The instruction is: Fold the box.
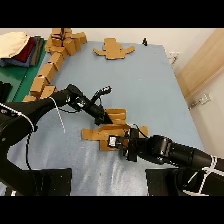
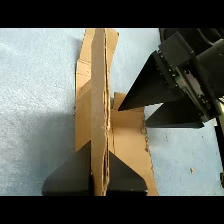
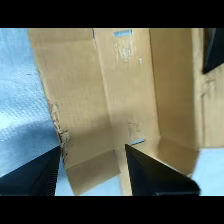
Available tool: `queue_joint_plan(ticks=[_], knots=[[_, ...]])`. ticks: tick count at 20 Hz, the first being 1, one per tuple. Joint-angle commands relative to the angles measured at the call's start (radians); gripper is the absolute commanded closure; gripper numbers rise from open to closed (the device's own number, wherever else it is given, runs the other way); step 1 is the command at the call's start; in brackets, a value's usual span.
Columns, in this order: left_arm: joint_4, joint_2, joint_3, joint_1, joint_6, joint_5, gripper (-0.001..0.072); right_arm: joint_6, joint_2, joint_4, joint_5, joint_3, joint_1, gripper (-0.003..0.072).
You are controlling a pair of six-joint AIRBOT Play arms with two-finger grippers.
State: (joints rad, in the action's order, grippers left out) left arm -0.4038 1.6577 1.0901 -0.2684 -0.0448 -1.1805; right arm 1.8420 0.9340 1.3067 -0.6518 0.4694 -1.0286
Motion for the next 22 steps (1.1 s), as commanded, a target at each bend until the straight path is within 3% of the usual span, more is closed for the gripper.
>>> queue_joint_plan(ticks=[1, 18, 22], knots=[[0.000, 0.000, 0.001, 0.001, 0.000, 0.000, 0.0698, -0.058, 0.002, -0.106, 0.020, 0.001, 0.001, 0.0103], [0.000, 0.000, 0.001, 0.001, 0.000, 0.000, 0.0698, -0.077, -0.032, -0.134, -0.020, 0.035, 0.001, 0.0103], [0.000, 0.000, 0.001, 0.001, 0.000, 0.000, 0.0698, -0.176, -0.037, -0.211, -0.023, 0.037, 0.001, 0.0103]])
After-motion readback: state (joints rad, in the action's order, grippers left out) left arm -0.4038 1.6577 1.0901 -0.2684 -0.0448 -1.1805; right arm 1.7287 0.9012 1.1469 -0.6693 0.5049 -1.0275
